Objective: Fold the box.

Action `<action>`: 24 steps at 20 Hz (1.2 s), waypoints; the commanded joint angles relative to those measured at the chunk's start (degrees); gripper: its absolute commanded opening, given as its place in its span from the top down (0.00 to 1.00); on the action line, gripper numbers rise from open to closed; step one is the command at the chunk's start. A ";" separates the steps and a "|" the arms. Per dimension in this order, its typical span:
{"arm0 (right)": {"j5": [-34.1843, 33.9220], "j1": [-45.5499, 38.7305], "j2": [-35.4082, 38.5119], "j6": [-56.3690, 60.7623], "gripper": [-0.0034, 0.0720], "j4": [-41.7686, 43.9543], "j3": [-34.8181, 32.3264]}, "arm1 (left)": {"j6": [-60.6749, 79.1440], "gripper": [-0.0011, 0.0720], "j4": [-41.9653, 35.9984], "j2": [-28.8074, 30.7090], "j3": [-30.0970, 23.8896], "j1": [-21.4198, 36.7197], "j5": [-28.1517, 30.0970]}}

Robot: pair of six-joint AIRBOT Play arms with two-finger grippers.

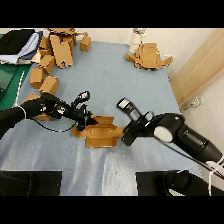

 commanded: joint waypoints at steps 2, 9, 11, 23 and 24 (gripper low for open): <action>1.46 12.26 -0.96 1.62 0.43 -4.09 -2.03 | -0.46 0.97 0.31 0.02 0.00 0.04 -0.09; -6.32 13.05 -10.47 1.57 0.38 -2.71 -3.02 | -0.48 0.97 0.28 0.02 0.00 0.04 -0.20; -7.65 13.05 -12.61 1.49 0.38 -2.64 -3.02 | -0.48 0.97 0.28 0.02 0.00 0.04 -0.20; -15.26 13.00 -14.21 -6.93 0.38 -4.02 -2.93 | -0.48 0.97 0.28 0.02 0.00 0.04 -0.22; -15.47 13.00 -14.21 -7.76 0.38 -4.63 -2.93 | -0.52 0.97 0.28 0.02 0.00 0.04 -0.22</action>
